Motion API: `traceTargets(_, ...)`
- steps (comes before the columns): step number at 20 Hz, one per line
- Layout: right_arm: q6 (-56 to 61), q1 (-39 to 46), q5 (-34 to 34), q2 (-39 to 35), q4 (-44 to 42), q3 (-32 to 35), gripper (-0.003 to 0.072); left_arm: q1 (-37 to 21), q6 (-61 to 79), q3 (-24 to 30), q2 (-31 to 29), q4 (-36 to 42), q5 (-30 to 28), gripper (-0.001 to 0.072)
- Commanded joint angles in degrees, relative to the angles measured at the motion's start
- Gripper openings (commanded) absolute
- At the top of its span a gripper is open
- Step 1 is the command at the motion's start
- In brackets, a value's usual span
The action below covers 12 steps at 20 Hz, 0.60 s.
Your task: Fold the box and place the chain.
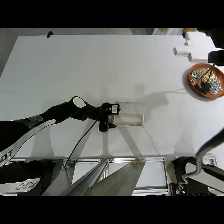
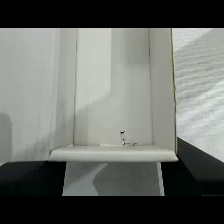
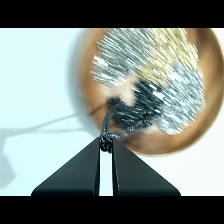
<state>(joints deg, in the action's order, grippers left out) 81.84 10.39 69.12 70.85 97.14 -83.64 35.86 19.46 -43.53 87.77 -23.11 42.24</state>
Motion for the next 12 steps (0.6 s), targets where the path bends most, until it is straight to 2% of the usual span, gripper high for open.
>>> traceTargets(1,-1.6,-5.2,5.3,-10.1,-6.0,0.0,0.0015,0.0,0.0,0.0,0.0,0.0,0.0,0.0273)
traceTargets(5,-2.5,-9.1,12.6,-19.1,-13.7,0.0,0.0015,0.0,0.0,0.0,0.0,0.0,0.0,0.0273)
traceTargets(12,-2.9,-16.5,17.7,-29.3,-25.5,1.0,0.0015,0.0,0.0,0.0,0.0,0.0,0.0,0.0273)
